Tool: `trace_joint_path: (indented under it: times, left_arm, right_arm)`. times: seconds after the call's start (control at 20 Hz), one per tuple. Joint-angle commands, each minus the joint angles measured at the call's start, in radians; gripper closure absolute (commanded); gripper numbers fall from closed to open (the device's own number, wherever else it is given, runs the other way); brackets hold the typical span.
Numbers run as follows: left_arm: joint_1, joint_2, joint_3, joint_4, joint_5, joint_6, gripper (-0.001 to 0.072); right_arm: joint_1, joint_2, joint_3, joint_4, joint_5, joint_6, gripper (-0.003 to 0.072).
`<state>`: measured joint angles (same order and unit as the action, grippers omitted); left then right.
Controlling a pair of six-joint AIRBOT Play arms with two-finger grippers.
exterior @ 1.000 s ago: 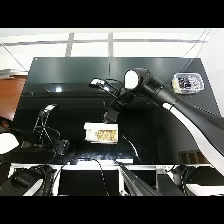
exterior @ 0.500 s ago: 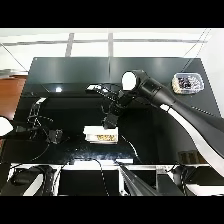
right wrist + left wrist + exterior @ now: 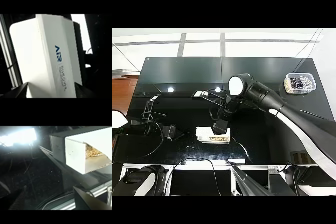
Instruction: Fold the box and place the chain.
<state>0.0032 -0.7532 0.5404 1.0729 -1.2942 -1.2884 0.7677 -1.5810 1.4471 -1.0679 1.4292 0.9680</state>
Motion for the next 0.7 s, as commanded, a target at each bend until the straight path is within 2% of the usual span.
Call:
trace_joint_path:
  times: [0.0, 0.15, 0.25, 0.4, 0.45, 0.5, 0.6, 0.65]
  left_arm:
    - [0.003, -0.011, 0.000, -0.010, 0.009, 0.007, 0.0009]
    - [0.003, -0.011, 0.000, -0.009, 0.011, 0.007, 0.0009]
    - [0.003, -0.011, 0.000, -0.009, 0.012, 0.007, 0.0010]
    - [0.003, -0.011, 0.000, -0.009, 0.012, 0.007, 0.0010]
    - [0.003, -0.011, 0.000, -0.009, 0.012, 0.007, 0.0010]
    - [0.003, -0.011, 0.000, -0.009, 0.012, 0.007, 0.0009]
    - [0.003, -0.011, 0.000, -0.008, 0.012, 0.007, 0.0010]
    - [0.003, -0.011, 0.000, -0.008, 0.012, 0.007, 0.0009]
  right_arm:
    - [0.026, -0.001, 0.000, -0.074, 0.000, 0.012, -0.0018]
    - [0.051, -0.001, 0.000, -0.153, -0.004, 0.063, -0.0015]
    - [0.065, -0.001, 0.000, -0.157, -0.004, 0.063, 0.0107]
    - [0.084, -0.001, 0.000, -0.161, -0.008, 0.061, 0.0127]
    - [0.090, -0.001, 0.000, -0.162, -0.009, 0.061, 0.0237]
    - [0.090, -0.001, 0.000, -0.163, -0.009, 0.061, 0.0272]
    - [0.092, -0.001, 0.000, -0.163, -0.008, 0.061, 0.0393]
    - [0.092, -0.001, 0.000, -0.163, -0.008, 0.061, 0.0393]
